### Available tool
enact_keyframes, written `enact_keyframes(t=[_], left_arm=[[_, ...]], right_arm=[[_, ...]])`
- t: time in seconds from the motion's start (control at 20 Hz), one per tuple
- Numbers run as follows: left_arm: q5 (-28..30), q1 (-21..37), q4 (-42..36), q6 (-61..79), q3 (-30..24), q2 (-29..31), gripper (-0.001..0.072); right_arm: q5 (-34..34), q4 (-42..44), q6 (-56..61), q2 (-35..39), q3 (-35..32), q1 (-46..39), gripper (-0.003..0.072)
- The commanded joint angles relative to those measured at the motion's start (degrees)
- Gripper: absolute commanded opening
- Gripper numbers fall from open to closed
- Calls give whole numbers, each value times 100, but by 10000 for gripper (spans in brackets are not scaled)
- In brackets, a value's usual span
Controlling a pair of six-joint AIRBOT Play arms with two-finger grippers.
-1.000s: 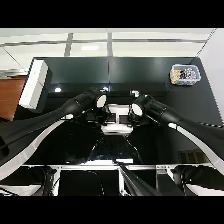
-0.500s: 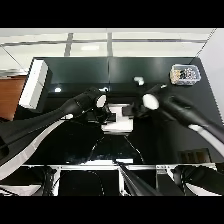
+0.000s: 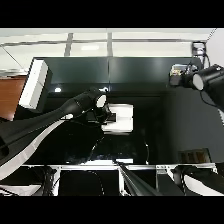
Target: Fold the box and place the chain.
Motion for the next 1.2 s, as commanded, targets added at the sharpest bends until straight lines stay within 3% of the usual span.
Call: enact_keyframes(t=[0.0, 0.2, 0.4, 0.45, 0.5, 0.7, 0.75, 0.8, 0.9, 0.95, 1.15], left_arm=[[11, 4, 0, 2, 4, -4, 25], [17, 4, 2, 2, 4, -4, 26], [74, 4, 2, 2, 4, -4, 26], [72, 4, 2, 2, 4, -4, 26], [72, 4, 2, 2, 4, -4, 26], [63, 4, 0, 2, 4, -4, 26], [55, 4, -2, 2, 4, -4, 26], [52, 4, -2, 2, 4, -4, 26], [55, 4, -7, 2, 4, -4, 26], [55, 4, -7, 0, 4, -4, 26], [55, 4, -4, 2, 4, -4, 26]], right_arm=[[-793, 929, -116, -1021, 374, -1333, 720], [295, 1637, -184, -2830, 2557, -1954, 720], [1268, 1705, -297, -4363, 4739, -2048, 700], [1370, 1685, -295, -4616, 5086, -2061, 696], [1445, 1665, -293, -4830, 5362, -2076, 627], [1303, 1565, -291, -5163, 5600, -2190, 627], [1327, 1530, -291, -5198, 5600, -2210, 560], [1340, 1532, -295, -5224, 5600, -2225, 552], [1342, 1580, -503, -5215, 5600, -2223, 129], [1370, 1655, -680, -5176, 5600, -2223, 11], [1521, 1679, -1322, -4625, 5602, -2221, 10]])
